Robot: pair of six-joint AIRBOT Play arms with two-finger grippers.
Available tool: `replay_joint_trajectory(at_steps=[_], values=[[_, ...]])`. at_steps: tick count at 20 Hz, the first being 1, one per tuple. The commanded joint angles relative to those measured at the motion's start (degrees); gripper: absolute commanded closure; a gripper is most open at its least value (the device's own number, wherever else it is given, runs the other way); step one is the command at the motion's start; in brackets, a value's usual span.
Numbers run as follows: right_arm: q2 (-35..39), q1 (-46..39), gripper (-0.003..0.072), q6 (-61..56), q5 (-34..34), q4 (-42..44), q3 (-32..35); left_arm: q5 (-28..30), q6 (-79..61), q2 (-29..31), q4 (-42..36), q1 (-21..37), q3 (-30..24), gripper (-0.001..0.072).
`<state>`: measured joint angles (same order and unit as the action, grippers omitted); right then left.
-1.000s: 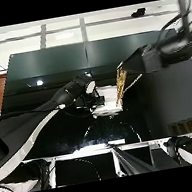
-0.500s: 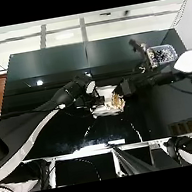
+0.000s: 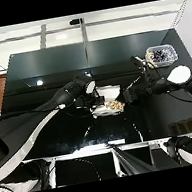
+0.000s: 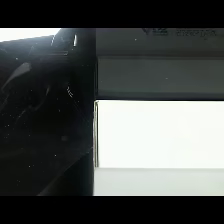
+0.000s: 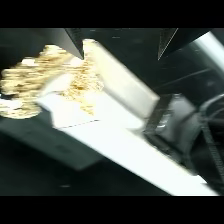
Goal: Fold the box and place the chain.
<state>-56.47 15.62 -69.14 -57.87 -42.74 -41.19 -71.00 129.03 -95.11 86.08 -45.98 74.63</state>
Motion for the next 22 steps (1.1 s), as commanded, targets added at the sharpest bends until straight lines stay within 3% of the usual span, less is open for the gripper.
replay_joint_trajectory(at_steps=[1,3,7,11,15,22], values=[[1.99,-4.24,0.0146,10.05,-3.15,-12.22,-0.70,-0.02,0.00,0.02,0.00,0.02,0.04,0.0680],[1.66,-4.37,0.0005,21.40,-1.38,-21.42,1.36,0.00,0.00,0.02,0.00,0.00,0.04,0.0680],[-1.64,-1.86,0.0005,42.36,8.92,-18.25,7.26,0.00,0.00,0.02,0.00,0.02,0.04,0.0680],[-7.43,1.22,0.0005,61.64,18.36,-12.70,7.54,0.00,0.00,0.02,0.00,0.02,0.04,0.0680],[-11.63,1.64,0.0006,74.40,12.87,-1.84,7.54,0.02,0.00,0.02,0.00,0.02,0.04,0.0680],[-13.73,2.43,0.0005,81.61,15.28,2.29,7.54,0.04,0.00,0.02,-0.02,0.02,0.04,0.0681]])
